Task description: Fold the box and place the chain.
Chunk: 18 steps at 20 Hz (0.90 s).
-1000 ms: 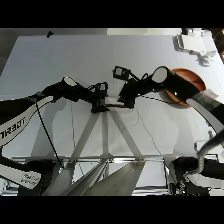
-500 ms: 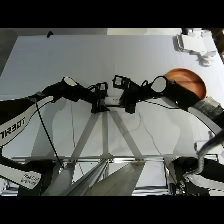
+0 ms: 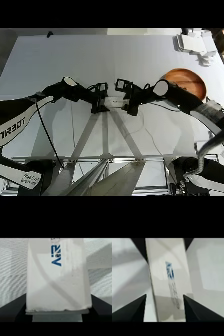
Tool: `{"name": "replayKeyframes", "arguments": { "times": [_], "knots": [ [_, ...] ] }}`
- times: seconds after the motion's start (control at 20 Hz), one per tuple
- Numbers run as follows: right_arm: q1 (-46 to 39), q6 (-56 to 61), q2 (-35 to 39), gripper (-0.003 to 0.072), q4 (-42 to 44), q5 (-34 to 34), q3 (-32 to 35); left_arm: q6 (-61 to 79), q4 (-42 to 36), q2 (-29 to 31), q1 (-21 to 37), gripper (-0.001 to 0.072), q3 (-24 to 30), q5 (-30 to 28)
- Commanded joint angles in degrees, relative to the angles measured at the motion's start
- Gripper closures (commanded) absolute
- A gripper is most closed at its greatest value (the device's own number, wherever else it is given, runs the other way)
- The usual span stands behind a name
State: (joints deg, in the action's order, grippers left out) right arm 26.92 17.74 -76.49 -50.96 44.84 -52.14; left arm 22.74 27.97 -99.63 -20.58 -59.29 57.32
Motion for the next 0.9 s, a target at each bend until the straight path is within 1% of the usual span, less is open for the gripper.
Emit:
{"name": "replayKeyframes", "arguments": {
  "times": [0.0, 0.05, 0.1, 0.15, 0.2, 0.3, 0.4, 0.5, 0.65, 0.85],
  "knots": [
    [-1.90, 0.48, 2.23, 0.0384, 8.11, 0.52, 0.11, -0.07, -0.04, 0.04, 0.00, 0.0286, -0.02, -0.09],
    [-3.32, 0.48, 2.27, 0.0562, 13.64, 1.05, 0.13, -0.07, -0.07, 0.04, 0.00, 0.0286, -0.02, -0.09],
    [-4.59, 1.20, 2.19, 0.0675, 18.27, 1.36, 0.13, -0.07, -0.04, 0.04, 0.00, 0.0286, -0.02, -0.09],
    [-5.66, 3.58, 1.99, 0.0677, 22.03, 1.11, 0.13, -0.07, -0.07, 0.04, 0.00, 0.0286, -0.02, -0.09],
    [-6.36, 6.08, 1.46, 0.0677, 24.04, 1.01, 0.13, -0.04, -0.07, 0.04, 0.00, 0.0286, -0.02, -0.09],
    [-6.69, 11.82, -1.05, 0.0679, 24.30, 1.31, 0.13, -0.07, -0.04, 0.04, 0.00, 0.0286, -0.02, -0.09],
    [-6.64, 16.55, -5.81, 0.0680, 24.46, 4.61, 0.15, -0.07, -0.07, 0.04, 0.00, 0.0286, -0.02, -0.09],
    [-6.64, 16.92, -9.86, 0.0679, 24.33, 7.02, 0.39, -0.04, -0.04, 0.04, 0.00, 0.0286, -0.02, -0.09],
    [-6.64, 16.96, -13.49, 0.0679, 24.26, 6.97, 0.42, -0.04, -0.04, 0.04, 0.00, 0.0286, -0.02, -0.09],
    [-6.69, 16.94, -13.66, 0.0679, 23.96, 7.02, 0.39, -0.07, -0.04, 0.04, 0.00, 0.0286, -0.02, -0.09]
  ]
}}
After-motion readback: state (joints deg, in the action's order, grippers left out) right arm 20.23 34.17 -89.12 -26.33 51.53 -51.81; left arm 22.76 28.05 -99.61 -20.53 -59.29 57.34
